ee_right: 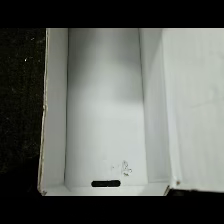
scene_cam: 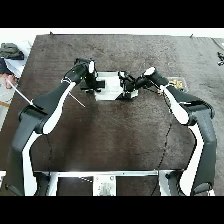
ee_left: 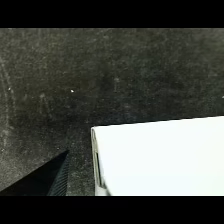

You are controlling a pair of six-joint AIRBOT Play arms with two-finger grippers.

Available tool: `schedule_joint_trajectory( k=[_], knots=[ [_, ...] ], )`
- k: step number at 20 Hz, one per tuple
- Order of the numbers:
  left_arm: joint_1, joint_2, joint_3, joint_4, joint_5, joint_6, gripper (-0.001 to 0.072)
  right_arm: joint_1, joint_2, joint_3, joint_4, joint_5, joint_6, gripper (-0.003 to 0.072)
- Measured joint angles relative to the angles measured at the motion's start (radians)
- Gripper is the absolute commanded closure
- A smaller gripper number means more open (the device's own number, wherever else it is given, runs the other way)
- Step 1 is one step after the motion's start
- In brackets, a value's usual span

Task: Fold the box and place the chain.

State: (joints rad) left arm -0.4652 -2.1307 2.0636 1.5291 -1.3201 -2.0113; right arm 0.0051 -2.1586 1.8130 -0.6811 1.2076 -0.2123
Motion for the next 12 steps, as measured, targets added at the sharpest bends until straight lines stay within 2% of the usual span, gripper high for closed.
schedule_joint_trajectory(
  k=[6, 7, 8, 9, 11, 12],
  knots=[
    [0.0, -0.009, 0.003, 0.006, -0.023, -0.02, 0.0364, 0.0, 0.0, 0.0, 0.0, 0.0, 0.0, 0.0518],
    [0.0, -0.01, 0.003, 0.006, -0.025, -0.021, 0.0388, 0.0, 0.0, 0.0, 0.0, 0.0, 0.0, 0.0518],
    [0.0, -0.01, 0.003, 0.005, -0.025, -0.021, 0.0511, 0.0, 0.0, 0.0, 0.0, 0.0, 0.0, 0.0518],
    [0.0, -0.01, 0.003, 0.0, -0.024, -0.022, 0.0576, 0.0, 0.0, 0.0, 0.0, 0.0, 0.0, 0.0518],
    [-0.001, -0.01, 0.003, -0.001, -0.024, -0.023, 0.0597, 0.0, 0.0, 0.0, 0.0, 0.0, 0.0, 0.0519],
    [0.0, -0.01, 0.003, -0.002, -0.024, -0.023, 0.0649, 0.0, 0.0, 0.0, 0.0, 0.0, 0.0, 0.0518]
  ],
)
